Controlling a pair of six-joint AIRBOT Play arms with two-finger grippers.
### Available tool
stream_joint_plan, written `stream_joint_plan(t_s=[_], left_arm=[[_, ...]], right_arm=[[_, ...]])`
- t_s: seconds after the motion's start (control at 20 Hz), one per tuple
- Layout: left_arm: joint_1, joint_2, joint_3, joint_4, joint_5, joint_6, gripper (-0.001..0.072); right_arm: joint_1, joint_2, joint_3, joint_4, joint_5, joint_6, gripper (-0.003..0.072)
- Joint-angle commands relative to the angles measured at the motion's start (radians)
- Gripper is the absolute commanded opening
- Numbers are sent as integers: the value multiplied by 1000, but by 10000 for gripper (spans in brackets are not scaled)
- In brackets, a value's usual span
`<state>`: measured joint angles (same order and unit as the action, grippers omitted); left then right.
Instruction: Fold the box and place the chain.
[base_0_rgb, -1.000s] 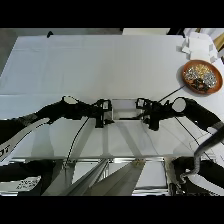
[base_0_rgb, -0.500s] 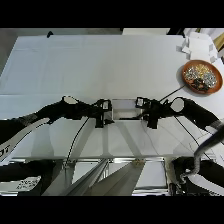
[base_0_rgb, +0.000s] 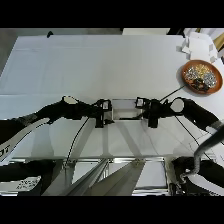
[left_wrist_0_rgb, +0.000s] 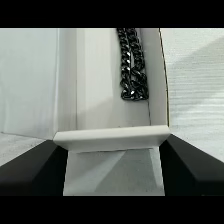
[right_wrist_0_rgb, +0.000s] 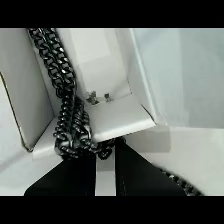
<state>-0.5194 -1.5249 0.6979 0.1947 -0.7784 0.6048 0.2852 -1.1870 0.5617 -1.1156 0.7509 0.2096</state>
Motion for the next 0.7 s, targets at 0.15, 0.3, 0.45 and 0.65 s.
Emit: stream_joint_plan(t_s=[0.15,0.3,0.45,0.65], left_arm=[[0,0,0,0,0,0,150],[0,0,0,0,0,0,150],[0,0,0,0,0,0,150],[0,0,0,0,0,0,150]], right_arm=[[-1,187,1,-84,19,3,12],[-1,305,2,-81,21,30,12],[0,416,2,-51,27,71,12],[0,504,19,69,82,75,12]])
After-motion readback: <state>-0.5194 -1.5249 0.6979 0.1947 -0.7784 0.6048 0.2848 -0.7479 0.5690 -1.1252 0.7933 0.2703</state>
